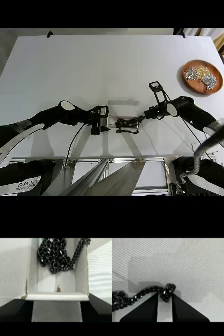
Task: Fold the box and place the chain.
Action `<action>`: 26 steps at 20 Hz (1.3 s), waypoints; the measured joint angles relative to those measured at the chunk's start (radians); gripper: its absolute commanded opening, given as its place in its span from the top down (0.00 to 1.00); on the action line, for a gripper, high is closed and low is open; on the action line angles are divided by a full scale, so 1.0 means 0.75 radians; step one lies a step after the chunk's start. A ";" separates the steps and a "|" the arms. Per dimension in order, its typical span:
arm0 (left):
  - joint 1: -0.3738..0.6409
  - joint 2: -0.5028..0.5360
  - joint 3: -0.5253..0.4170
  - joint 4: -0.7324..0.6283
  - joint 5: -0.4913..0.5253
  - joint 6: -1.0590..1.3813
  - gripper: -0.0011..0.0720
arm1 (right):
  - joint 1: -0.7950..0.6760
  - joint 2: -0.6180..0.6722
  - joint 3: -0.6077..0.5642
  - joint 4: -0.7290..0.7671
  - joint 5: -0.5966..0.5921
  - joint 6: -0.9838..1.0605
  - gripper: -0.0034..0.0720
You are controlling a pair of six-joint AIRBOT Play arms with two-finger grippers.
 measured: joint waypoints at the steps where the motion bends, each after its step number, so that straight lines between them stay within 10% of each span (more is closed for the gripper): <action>1: 0.000 0.000 0.000 -0.001 0.000 0.000 0.79 | 0.001 -0.002 0.000 -0.001 -0.016 0.000 0.90; 9: 0.000 0.000 0.000 0.000 0.000 0.000 0.79 | 0.000 0.087 -0.002 0.001 -0.044 -0.011 0.93; 26: 0.000 0.000 0.000 -0.001 -0.001 0.000 0.79 | 0.396 0.904 -0.003 0.304 -0.095 -0.182 0.93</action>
